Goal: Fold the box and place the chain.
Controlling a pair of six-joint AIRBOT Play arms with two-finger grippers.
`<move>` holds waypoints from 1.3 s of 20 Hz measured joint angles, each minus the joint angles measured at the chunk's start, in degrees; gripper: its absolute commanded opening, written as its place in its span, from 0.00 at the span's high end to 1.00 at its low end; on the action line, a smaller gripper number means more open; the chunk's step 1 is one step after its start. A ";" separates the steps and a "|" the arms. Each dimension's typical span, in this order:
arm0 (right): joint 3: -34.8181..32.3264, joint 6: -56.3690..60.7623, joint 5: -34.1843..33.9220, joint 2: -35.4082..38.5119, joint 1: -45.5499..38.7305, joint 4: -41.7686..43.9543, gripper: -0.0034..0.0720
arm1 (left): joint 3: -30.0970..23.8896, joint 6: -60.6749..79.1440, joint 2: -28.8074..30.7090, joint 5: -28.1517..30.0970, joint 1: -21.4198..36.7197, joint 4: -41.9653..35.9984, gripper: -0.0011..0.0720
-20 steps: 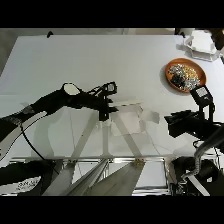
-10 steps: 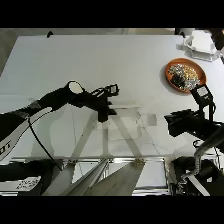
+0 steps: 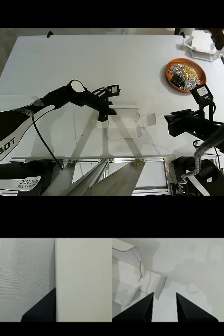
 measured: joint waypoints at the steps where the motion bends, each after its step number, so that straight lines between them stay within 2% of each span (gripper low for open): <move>1: 0.00 0.00 0.00 0.00 0.00 0.00 0.53 | 0.00 0.72 -0.33 0.02 -0.02 -0.46 0.98; 12: 0.00 0.02 0.00 0.00 0.00 -0.02 0.53 | 0.00 11.80 -1.18 3.32 -0.11 -9.64 0.98; 26: 0.00 0.02 0.00 0.00 0.00 -0.02 0.53 | 0.02 9.46 -2.14 4.22 -0.11 -6.73 0.98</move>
